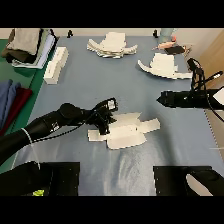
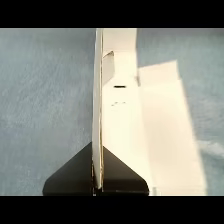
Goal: Fold the box.
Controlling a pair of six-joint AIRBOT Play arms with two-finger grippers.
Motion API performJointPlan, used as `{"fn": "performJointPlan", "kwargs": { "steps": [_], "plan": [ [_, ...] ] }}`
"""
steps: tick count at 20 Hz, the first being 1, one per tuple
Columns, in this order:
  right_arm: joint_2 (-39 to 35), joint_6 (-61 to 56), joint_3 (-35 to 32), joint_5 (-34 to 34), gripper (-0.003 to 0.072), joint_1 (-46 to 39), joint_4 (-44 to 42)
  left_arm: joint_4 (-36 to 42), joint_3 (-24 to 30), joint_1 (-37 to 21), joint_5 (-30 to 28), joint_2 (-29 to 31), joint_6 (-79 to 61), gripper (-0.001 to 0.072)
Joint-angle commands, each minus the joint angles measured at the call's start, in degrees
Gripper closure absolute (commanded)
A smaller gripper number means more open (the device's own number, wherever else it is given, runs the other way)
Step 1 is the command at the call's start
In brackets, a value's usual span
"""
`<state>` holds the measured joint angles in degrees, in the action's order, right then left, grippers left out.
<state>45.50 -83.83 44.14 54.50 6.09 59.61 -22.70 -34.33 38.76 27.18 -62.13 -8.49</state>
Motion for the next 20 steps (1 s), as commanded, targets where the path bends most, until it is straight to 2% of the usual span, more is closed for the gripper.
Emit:
{"fn": "performJointPlan", "kwargs": {
  "steps": [1,6,11,15,20],
  "plan": [
    [0.3,0.0,0.2,-0.5,0.0686,0.0,0.0,2.1,1.5,1.9,-4.2,-1.7,-2.8,0.0696],
    [0.3,0.3,0.2,-0.6,0.0686,0.0,0.0,3.4,1.5,1.9,-2.5,-3.1,-2.9,0.0694],
    [0.3,0.3,0.2,-0.7,0.0686,0.0,0.0,4.3,-1.7,1.9,-2.8,1.2,-8.0,0.0694],
    [0.3,0.3,0.2,-2.1,0.0686,0.0,0.0,13.8,-1.1,2.0,-2.5,4.0,-21.5,0.0696],
    [0.3,0.3,0.2,-3.3,0.0686,0.1,-0.1,21.4,3.1,2.0,-2.1,1.8,-30.2,0.0696]
  ]
}}
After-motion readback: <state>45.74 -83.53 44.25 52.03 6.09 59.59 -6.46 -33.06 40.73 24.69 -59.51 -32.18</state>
